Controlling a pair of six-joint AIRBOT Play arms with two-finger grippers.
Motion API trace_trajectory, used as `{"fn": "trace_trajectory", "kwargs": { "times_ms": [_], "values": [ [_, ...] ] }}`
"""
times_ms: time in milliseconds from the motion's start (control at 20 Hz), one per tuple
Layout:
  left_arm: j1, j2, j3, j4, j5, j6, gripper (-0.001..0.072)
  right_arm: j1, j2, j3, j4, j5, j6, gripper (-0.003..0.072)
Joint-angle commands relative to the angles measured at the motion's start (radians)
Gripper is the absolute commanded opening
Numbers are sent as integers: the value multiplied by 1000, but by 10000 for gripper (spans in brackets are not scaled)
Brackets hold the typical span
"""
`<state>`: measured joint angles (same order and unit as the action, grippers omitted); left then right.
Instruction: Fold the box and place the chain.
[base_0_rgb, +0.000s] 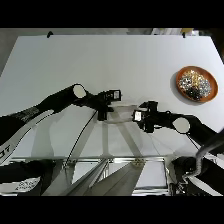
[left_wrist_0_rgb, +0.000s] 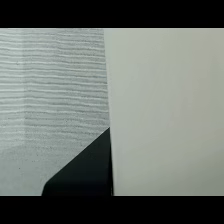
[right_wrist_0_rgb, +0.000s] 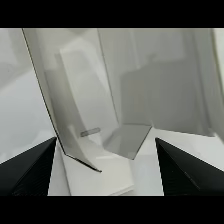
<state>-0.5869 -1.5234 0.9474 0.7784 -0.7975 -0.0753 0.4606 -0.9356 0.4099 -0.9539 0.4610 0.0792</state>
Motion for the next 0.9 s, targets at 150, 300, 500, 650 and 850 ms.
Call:
{"fn": "trace_trajectory", "kwargs": {
  "times_ms": [150,300,500,650,850],
  "values": [
    [0,-1,0,0,0,0,11,-123,-99,31,208,123,-193,682],
    [0,-1,0,0,0,0,11,-185,-147,61,244,219,-243,682],
    [0,-1,0,0,0,0,11,-195,-212,91,368,236,-379,683],
    [-1,-1,0,0,0,0,11,-195,-267,103,418,258,-462,684],
    [0,-1,0,0,0,0,11,-227,-343,140,430,332,-474,683]
  ]
}}
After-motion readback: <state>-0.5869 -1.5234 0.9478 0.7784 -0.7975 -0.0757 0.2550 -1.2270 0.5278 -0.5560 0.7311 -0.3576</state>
